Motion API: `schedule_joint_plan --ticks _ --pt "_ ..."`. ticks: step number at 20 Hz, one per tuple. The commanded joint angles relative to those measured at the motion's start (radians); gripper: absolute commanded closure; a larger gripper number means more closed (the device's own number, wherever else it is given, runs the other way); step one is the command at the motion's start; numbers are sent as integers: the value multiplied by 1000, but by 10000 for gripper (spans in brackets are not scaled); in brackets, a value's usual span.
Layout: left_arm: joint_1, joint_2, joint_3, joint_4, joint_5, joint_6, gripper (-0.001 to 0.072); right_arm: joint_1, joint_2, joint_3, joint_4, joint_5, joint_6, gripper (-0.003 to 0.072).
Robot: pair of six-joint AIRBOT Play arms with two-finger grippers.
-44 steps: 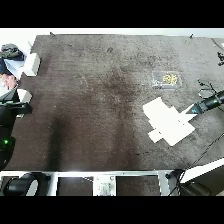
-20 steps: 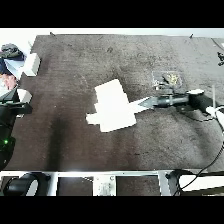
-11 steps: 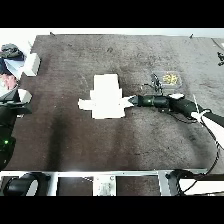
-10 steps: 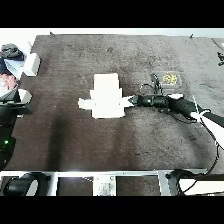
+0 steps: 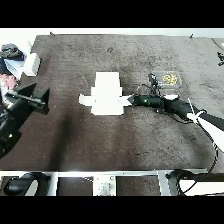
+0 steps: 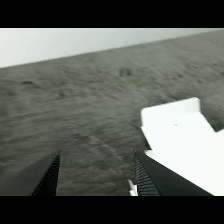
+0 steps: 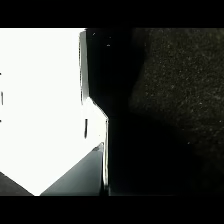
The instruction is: Fold the box and place the chain.
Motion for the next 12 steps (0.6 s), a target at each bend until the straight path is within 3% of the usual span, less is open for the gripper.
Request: schedule_joint_plan --ticks 1,5,7,12 --pt "1 -206 121 -4 -171 2 224 3 0 0 0 -14 -36 680" --pt "1 -486 309 21 -307 -56 224 3 0 0 0 -12 -42 680" --pt "1 -631 430 128 -389 -167 224 3 0 0 0 -5 -48 680" --pt "0 -991 803 314 -619 -441 223 3 0 0 -2 -5 -60 680"
